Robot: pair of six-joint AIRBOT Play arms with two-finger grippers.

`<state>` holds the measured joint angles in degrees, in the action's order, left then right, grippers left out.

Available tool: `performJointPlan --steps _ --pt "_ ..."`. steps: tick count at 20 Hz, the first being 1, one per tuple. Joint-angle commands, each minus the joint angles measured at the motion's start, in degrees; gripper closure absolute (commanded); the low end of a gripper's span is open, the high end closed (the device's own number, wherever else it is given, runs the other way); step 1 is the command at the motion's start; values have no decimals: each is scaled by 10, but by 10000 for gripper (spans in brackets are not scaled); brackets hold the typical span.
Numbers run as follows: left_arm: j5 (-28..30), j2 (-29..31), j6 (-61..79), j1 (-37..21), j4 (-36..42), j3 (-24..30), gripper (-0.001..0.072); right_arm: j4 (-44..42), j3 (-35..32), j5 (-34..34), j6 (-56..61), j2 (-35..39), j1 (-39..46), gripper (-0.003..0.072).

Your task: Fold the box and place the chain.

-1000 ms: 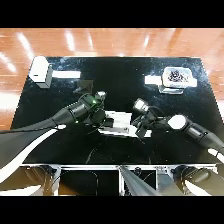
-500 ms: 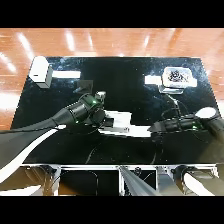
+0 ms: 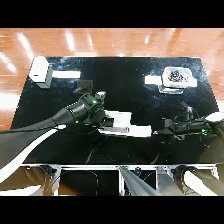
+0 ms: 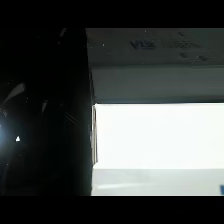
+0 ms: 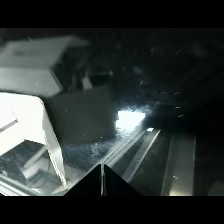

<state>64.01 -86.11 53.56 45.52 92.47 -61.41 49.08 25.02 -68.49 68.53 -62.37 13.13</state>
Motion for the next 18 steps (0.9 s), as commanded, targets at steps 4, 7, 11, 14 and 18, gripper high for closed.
performJointPlan --steps 4,7,11,14,18 --pt "3 0 0 0 9 0 687 -118 -14 134 0 -40 -141 651" --pt "2 0 0 0 10 0 687 -176 -3 111 -33 -40 -174 649" --pt "3 0 0 0 12 0 687 -176 24 77 -34 -40 -185 75" --pt "3 0 0 0 12 0 687 -183 46 46 -34 -40 -185 75" --pt "3 0 0 0 12 0 687 -199 53 32 -34 -40 -198 76"
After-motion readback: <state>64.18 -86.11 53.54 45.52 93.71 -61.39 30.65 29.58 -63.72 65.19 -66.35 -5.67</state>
